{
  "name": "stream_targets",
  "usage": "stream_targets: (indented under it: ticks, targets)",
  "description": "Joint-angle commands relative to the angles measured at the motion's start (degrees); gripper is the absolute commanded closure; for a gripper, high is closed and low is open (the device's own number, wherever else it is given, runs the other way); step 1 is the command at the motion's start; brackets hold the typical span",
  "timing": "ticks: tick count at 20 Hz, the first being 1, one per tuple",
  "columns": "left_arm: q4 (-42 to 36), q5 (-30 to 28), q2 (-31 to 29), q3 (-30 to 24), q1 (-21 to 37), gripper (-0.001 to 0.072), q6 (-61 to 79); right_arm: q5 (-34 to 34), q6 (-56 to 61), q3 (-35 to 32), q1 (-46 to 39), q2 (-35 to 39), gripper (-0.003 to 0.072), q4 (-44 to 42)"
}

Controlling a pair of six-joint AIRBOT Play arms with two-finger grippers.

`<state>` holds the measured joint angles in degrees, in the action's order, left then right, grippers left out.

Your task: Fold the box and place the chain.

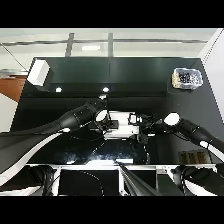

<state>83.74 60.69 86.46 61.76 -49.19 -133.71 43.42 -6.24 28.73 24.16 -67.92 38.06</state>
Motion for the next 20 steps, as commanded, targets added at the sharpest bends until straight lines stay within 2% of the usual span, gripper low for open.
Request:
stream_targets:
  ticks: [1, 4, 15, 16, 19, 20]
  targets:
    - [-0.1, 0.2, 0.0, 0.0, 0.0, 0.0436, -0.3, 0.1, 0.0, 0.0, 0.0, 0.0, 0.0222, 0.0]
    - [0.0, 1.6, 0.0, -0.1, 0.0, 0.0436, -0.3, 0.1, 0.0, 0.0, 0.0, 0.0, 0.0222, 0.0]
    - [-0.2, 0.9, 0.5, -0.1, -0.4, 0.0443, -1.8, 0.1, 0.0, 0.0, 0.0, 0.0, 0.0222, 0.0]
    - [-0.4, 0.9, 0.6, -0.1, -0.4, 0.0501, -1.8, 0.1, 0.0, 0.0, 0.0, 0.0, 0.0222, 0.0]
    - [-0.5, 1.1, 1.0, -0.1, -0.9, 0.0510, -1.8, 0.1, 0.0, 0.0, 0.0, 0.0, 0.0222, 0.0]
    - [-0.2, 1.3, 1.0, -0.1, -1.2, 0.0552, -1.8, 0.1, 0.0, 0.0, 0.0, 0.0, 0.0222, 0.0]
